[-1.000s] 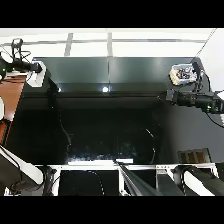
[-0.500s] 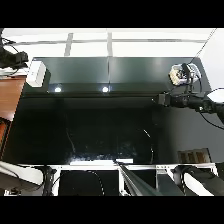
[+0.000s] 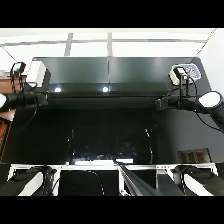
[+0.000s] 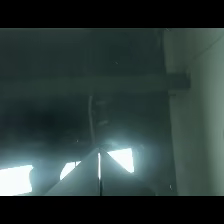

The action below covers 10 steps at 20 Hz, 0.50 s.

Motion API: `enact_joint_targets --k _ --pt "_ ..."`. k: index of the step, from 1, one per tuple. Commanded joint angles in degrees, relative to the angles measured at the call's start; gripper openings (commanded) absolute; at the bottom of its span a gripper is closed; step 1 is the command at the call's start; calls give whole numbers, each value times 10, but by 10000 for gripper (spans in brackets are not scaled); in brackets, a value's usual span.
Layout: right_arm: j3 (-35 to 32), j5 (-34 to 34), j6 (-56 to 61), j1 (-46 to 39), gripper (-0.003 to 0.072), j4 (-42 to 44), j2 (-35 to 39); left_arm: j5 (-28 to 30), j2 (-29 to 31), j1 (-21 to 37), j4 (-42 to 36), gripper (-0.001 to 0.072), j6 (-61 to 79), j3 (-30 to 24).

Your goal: Fold the box and place the chain.

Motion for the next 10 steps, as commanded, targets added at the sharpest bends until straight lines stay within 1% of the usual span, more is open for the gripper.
enact_joint_targets --k 1,10 --pt "-1 -6 0 2 14 -11 0 28 86 -7 -10 29 8 -74" --pt "-1 -6 0 2 14 -11 0 30 77 -7 -10 29 8 -74"
